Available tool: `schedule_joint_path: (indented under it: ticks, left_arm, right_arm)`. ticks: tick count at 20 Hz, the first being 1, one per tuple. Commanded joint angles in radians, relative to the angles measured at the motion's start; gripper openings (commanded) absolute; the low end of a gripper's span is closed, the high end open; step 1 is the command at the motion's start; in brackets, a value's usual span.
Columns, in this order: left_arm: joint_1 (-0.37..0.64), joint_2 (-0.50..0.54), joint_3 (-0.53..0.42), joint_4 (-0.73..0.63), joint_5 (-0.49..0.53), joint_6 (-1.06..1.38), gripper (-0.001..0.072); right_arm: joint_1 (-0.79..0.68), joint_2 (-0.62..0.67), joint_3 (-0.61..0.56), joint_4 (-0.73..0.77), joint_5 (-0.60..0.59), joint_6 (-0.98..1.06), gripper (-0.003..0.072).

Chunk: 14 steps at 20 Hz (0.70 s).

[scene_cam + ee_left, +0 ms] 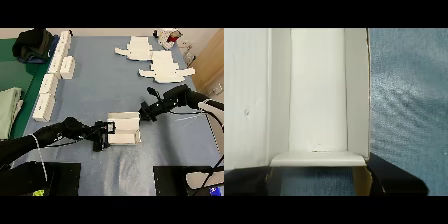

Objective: Fold the box.

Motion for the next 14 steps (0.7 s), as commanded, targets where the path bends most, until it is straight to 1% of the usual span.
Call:
schedule_joint_path:
  ticks: [1,4,7,9,12,14]
  left_arm:
    - [0.0,-0.001,0.001,0.0,0.0,0.0,0.0404]
    - [0.0,-0.001,0.001,0.0,0.0,0.0,0.0403]
    - [0.0,-0.001,0.001,0.0,0.0,0.0,0.0404]
    - [0.0,-0.001,0.001,0.0,0.0,0.0,0.0404]
    - [0.0,-0.001,0.001,0.0,0.0,0.0,0.0404]
    - [0.0,-0.001,0.001,0.0,0.0,0.0,0.0403]
  right_arm:
    - [0.048,0.0,0.008,0.052,-0.094,-0.139,0.0005]
    - [0.101,0.074,0.008,0.021,-0.083,-0.184,0.0005]
    - [0.179,0.184,0.007,-0.097,-0.028,-0.201,0.0005]
    - [0.269,0.274,-0.026,-0.181,0.083,-0.203,0.0005]
    - [0.429,0.429,-0.124,-0.344,0.33,-0.217,0.0005]
    - [0.517,0.522,-0.198,-0.431,0.472,-0.217,0.0005]
